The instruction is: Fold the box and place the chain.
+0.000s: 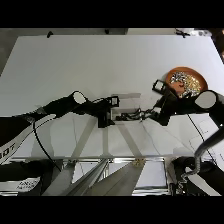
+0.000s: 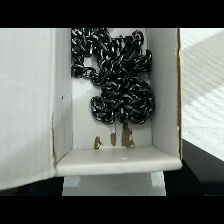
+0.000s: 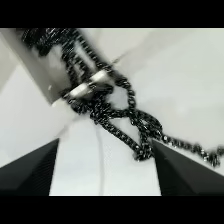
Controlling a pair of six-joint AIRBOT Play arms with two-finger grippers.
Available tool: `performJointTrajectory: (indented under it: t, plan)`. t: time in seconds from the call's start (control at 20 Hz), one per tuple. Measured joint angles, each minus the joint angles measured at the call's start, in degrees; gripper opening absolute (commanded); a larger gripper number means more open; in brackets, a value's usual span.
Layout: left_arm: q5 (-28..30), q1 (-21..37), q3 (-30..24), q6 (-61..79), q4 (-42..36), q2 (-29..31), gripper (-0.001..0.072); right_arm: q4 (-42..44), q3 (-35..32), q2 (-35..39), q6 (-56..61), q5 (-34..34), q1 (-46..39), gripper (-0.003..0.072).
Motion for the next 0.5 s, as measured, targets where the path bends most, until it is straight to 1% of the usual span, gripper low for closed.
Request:
performJointTrajectory:
  t: [0.1, 0.2, 0.3, 0.5]
  plan:
    - [0.00, 0.00, 0.00, 0.00, 0.02, 0.00, 0.0171, 2.64, -3.21, -0.50, -14.51, -1.97, -0.33, 0.0701]
    - [-0.02, 0.00, 0.00, 0.00, 0.00, 0.00, 0.0171, 4.42, -5.31, -1.73, -23.52, -3.52, -0.46, 0.0701]
    - [0.00, 0.00, 0.00, 0.00, 0.00, 0.00, 0.0171, 5.95, -6.43, -3.23, -29.73, -5.49, -0.59, 0.0701]
    - [-0.02, 0.00, 0.00, 0.00, 0.02, 0.00, 0.0171, 11.21, -7.39, -6.23, -37.86, -8.92, -0.61, 0.0697]
